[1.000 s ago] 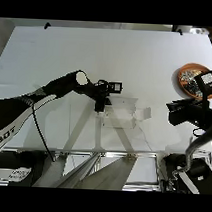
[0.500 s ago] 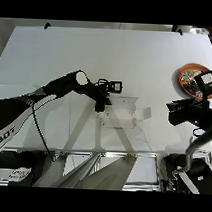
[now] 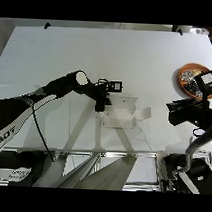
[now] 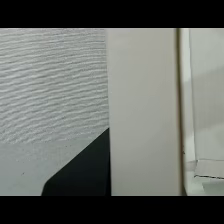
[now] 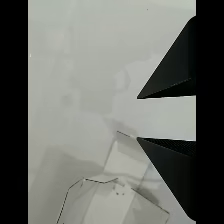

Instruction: Fold the box and place the chain.

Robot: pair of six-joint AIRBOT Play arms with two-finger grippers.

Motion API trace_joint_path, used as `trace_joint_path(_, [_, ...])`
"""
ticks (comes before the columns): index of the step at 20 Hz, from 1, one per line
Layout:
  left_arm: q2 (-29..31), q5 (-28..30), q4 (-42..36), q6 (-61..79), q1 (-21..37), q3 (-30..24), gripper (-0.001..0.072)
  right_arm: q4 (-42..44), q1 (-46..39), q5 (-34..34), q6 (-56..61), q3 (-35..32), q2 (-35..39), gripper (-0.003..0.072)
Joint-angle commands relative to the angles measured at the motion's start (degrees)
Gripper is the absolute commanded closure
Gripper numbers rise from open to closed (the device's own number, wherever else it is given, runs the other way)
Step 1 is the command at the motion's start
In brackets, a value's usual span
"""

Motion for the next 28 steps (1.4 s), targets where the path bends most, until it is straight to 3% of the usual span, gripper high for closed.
trace_joint_path(1, [0.1, 1.0, -2.3, 0.2, 0.0, 0.0, 0.0704, 0.0, 0.0, 0.0, 0.0, 0.0, 0.0, 0.042])
trace_joint_path(18, [0.1, 1.4, -2.3, 0.2, 0.0, 0.0, 0.0698, 0.0, 0.0, 0.4, -0.3, 0.0, 0.0, 0.0421])
trace_joint_path(20, [0.1, 1.3, -2.3, 0.2, 0.0, 0.0, 0.0699, 0.0, 0.0, 0.4, -0.7, 0.0, 0.0, 0.0471])
trace_joint_path(24, [0.1, 1.4, -2.3, 0.2, 0.0, 0.0, 0.0698, 0.3, 0.0, 0.7, -1.8, 0.0, 0.0, 0.0471])
trace_joint_path(25, [0.1, 1.4, -2.3, 0.2, 0.0, 0.0, 0.0698, 1.9, 0.0, 1.6, -6.0, 0.0, 0.0, 0.0496])
trace_joint_path(28, [0.1, 1.4, -2.3, 0.2, 0.0, 0.0, 0.0697, 11.5, 0.0, 8.4, -24.3, 0.0, 0.0, 0.0679])
